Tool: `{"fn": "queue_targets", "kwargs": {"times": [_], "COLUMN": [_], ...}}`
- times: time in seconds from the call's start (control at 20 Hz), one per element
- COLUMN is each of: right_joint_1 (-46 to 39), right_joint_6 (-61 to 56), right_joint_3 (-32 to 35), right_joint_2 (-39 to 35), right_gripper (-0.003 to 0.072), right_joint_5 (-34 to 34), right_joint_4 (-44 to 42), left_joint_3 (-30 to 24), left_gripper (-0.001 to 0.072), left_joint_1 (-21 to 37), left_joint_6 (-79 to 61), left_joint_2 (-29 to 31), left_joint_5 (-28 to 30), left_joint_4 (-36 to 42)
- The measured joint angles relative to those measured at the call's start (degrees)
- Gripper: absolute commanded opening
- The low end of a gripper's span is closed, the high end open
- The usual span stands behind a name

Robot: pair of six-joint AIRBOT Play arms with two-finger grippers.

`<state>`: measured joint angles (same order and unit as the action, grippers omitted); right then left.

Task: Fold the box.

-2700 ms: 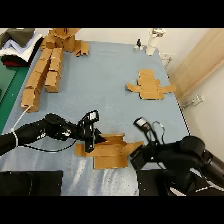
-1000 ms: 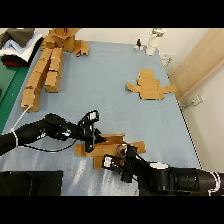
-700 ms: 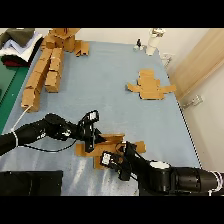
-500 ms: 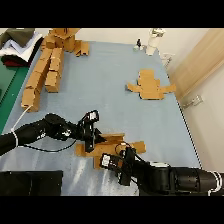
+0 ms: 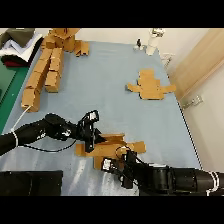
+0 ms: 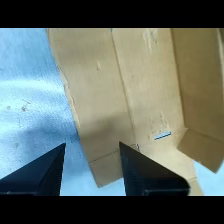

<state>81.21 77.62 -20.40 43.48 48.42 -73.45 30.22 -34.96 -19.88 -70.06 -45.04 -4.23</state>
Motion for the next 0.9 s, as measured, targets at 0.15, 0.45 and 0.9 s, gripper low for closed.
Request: {"fn": "queue_targets", "kwargs": {"times": [0.15, 0.45, 0.9], "right_joint_1": [-0.02, 0.00, -0.15], "right_joint_6": [0.24, -0.09, -11.15], "right_joint_3": [0.22, 0.33, -0.09], "right_joint_2": [0.79, 1.38, 1.40], "right_gripper": [0.0521, 0.0520, 0.0520], "right_joint_5": [0.07, -0.04, 0.24], "right_joint_4": [3.50, 8.20, 16.48], "left_joint_3": [0.00, 0.00, 0.00], "left_gripper": [0.0013, 0.0013, 0.0013], "left_joint_1": [0.00, 0.00, 0.00], "left_joint_6": [0.00, 0.00, 0.00], "left_joint_2": [0.00, 0.00, 0.00], "left_joint_5": [0.02, 0.00, 0.02], "left_joint_4": [0.02, 0.02, 0.02]}}
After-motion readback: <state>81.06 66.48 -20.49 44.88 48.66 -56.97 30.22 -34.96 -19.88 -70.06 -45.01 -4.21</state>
